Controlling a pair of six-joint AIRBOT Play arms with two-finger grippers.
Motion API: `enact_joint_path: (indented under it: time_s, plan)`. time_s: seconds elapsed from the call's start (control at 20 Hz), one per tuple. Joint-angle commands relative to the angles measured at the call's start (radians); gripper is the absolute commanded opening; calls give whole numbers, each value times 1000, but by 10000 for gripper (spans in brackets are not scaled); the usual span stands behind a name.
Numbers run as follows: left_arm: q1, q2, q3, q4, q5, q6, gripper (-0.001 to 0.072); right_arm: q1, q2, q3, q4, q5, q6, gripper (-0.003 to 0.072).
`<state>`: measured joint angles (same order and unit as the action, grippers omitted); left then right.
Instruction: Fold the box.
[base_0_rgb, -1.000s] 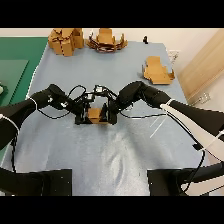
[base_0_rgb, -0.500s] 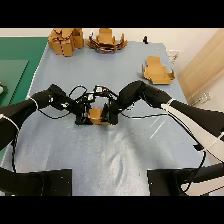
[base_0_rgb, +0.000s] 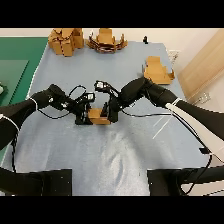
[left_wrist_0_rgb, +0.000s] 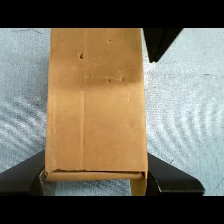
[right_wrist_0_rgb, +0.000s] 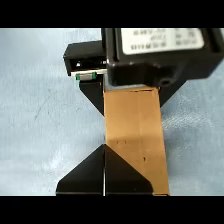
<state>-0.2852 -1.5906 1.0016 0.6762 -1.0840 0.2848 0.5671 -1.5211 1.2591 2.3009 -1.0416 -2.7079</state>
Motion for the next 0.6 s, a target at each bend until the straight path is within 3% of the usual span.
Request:
enact_joint_path:
  time_s: [0.0,0.05,0.1,0.2,0.25,0.3,0.45,0.55]
  plan:
    - [0,0,0,2,3,2,226,5,16,-12,24,42,159,2]
    - [0,0,0,2,3,2,226,19,39,-40,37,122,163,2]
    - [0,0,0,2,3,2,226,48,80,-87,31,282,161,2]
    - [0,0,0,2,4,2,227,130,179,-222,39,727,169,2]
    - [0,0,0,2,3,2,226,164,208,-288,47,893,193,4]
    - [0,0,0,2,3,2,226,174,214,-339,50,943,254,6]
    - [0,0,0,1,2,2,226,161,199,-371,36,756,382,6]
    - [0,0,0,1,4,2,226,157,189,-372,32,709,388,6]
